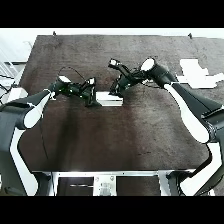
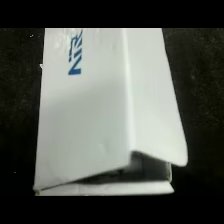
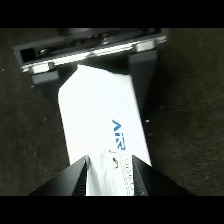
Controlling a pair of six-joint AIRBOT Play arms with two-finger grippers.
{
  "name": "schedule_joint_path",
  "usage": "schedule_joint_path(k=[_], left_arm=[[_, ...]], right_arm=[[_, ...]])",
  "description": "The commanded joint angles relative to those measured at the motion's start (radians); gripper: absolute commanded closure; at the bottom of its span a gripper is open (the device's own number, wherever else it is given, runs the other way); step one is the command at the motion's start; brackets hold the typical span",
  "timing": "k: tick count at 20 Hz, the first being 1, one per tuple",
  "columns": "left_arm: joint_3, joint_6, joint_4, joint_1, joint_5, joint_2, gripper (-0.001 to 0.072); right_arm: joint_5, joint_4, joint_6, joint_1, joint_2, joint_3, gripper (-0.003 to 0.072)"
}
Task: Fold the box and place the chain.
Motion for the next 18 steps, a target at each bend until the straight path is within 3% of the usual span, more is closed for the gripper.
schedule_joint_path(k=[1,9,18], left_arm=[[0.0,0.0,0.0,-0.001,-0.001,0.001,0.0347],[0.0,0.0,0.001,-0.001,-0.001,0.001,0.0347],[0.0,0.0,0.0,-0.001,-0.001,0.001,0.0347]], right_arm=[[-0.039,-0.004,0.004,0.004,0.032,-0.024,0.0368],[-0.175,-0.003,-0.022,0.027,0.047,-0.117,0.0369],[-0.14,0.017,-0.019,0.039,0.056,-0.173,0.0384]])
